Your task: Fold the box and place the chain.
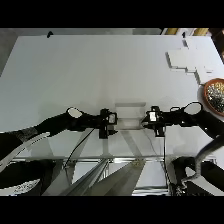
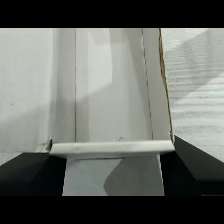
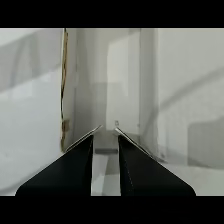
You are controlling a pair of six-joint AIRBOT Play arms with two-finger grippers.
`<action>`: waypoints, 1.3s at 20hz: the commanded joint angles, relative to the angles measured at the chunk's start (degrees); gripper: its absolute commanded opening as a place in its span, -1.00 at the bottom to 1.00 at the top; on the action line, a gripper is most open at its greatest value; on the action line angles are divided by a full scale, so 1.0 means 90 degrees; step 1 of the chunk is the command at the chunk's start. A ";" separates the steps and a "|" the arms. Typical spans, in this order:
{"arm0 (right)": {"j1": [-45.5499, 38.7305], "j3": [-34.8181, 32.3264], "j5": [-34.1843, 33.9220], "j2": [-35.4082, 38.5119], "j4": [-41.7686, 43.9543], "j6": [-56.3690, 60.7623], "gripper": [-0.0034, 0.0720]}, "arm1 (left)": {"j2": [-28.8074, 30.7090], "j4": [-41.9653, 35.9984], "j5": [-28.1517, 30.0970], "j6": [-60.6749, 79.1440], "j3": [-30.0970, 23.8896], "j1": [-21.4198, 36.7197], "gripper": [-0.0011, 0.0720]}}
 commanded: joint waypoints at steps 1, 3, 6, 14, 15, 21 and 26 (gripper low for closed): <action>0.0175 -0.0002 -0.0151 -0.0177 0.0556 -0.0146 -0.45 | 0.0000 0.0000 0.0002 0.0000 -0.0002 0.0002 -0.83; 0.0175 -0.0002 -0.0153 -0.0177 0.0542 -0.0090 0.03 | 0.0002 0.0000 0.0002 0.0000 -0.0002 0.0002 -0.83; 0.0175 -0.0002 -0.0170 -0.0177 0.0495 0.0279 0.37 | 0.0002 0.0000 0.0002 0.0000 -0.0002 0.0002 -0.83; -0.0240 -0.0002 -0.0063 0.0593 -0.1231 0.4483 -0.78 | 0.0000 0.0000 0.0002 0.0000 -0.0002 0.0002 -0.83; -0.0355 -0.0002 -0.0102 0.0811 -0.0986 0.4648 -0.81 | 0.0000 0.0000 0.0002 0.0000 0.0000 0.0002 -0.83; -0.1287 -0.0002 -0.0440 0.1783 0.0420 0.5867 -0.85 | 0.0000 0.0000 0.0002 0.0000 -0.0002 0.0002 -0.83; -0.2195 -0.0002 -0.0760 0.1061 -0.0471 0.8616 -0.86 | 0.0002 0.0000 0.0002 0.0000 0.0000 0.0002 -0.83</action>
